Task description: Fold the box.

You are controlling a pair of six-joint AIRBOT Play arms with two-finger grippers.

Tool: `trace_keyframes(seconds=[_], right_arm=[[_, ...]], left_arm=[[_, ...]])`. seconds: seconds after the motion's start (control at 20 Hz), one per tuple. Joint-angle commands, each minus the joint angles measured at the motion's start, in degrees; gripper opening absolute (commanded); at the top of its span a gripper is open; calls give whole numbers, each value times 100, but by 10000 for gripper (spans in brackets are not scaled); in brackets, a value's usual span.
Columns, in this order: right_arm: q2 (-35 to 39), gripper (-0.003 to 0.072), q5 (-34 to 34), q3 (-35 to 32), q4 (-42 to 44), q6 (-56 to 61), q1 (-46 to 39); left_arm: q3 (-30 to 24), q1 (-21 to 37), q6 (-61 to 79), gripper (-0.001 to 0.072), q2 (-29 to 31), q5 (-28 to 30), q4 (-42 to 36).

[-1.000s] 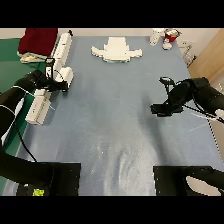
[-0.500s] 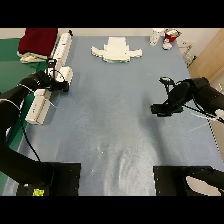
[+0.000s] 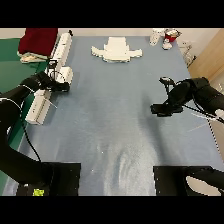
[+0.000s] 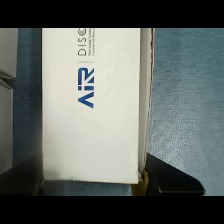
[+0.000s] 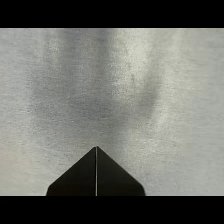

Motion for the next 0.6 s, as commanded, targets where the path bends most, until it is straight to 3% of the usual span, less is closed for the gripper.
trace_keyframes(seconds=[0.0, 0.2, 0.3, 0.55], right_arm=[[-2, 6, 2, 4, 2, 0, -2], [-2, 6, 2, 4, 2, 0, -2], [-2, 6, 2, 4, 2, 0, -2], [-2, 6, 2, 4, 2, 0, -2]], left_arm=[[-2, 4, -4, 453, -7, -11, -22], [-2, 4, -22, 456, -7, -229, -42], [0, 4, -24, 701, 0, -295, -39], [122, 9, -22, 701, 107, -754, -7]])
